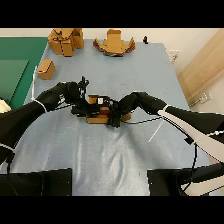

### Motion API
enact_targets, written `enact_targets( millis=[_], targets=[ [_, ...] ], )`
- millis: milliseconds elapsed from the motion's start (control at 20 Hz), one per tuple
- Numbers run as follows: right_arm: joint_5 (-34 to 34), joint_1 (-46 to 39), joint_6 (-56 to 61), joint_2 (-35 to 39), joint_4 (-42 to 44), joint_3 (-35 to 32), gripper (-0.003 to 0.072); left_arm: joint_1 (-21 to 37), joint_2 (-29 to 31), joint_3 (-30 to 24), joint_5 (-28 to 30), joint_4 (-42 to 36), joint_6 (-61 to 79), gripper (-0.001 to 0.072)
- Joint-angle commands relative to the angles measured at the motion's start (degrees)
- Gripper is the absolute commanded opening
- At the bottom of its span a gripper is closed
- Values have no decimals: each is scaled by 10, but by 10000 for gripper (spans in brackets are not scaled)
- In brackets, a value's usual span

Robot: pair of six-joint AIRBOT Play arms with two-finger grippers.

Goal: Fold the box.

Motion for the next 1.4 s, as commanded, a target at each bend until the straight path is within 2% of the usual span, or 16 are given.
enact_targets(
  millis=[0,50,150,250,300,350,500,700,850,900,950,1000,1350],
  targets=[
    [0,0,0,1,-1,0,481,-1,0,0,-3,9,0,464],
    [0,0,0,1,-1,0,481,-1,0,0,-3,14,-5,462],
    [0,0,0,1,-1,0,481,-1,0,0,-4,28,-8,235],
    [0,0,0,1,-1,0,481,-1,-1,0,-3,36,-9,235],
    [0,0,0,1,-1,0,481,-1,-2,0,-3,37,-9,181],
    [0,0,0,1,-1,0,481,-1,-4,0,-3,37,-8,58],
    [0,0,0,1,-1,0,481,-1,-16,0,-4,35,-4,13],
    [0,0,0,1,-1,0,481,-1,-21,4,-5,34,2,13],
    [-1,0,0,1,-1,0,481,-1,-20,22,-29,34,16,16],
    [-1,0,0,1,-1,0,481,0,-19,26,-34,34,18,38],
    [-1,0,0,1,-1,0,481,0,-16,28,-35,34,17,304],
    [-1,0,2,1,-1,0,481,0,-14,28,-35,35,16,424],
    [-2,0,2,1,-1,0,481,18,4,27,-50,31,18,425]
  ],
)
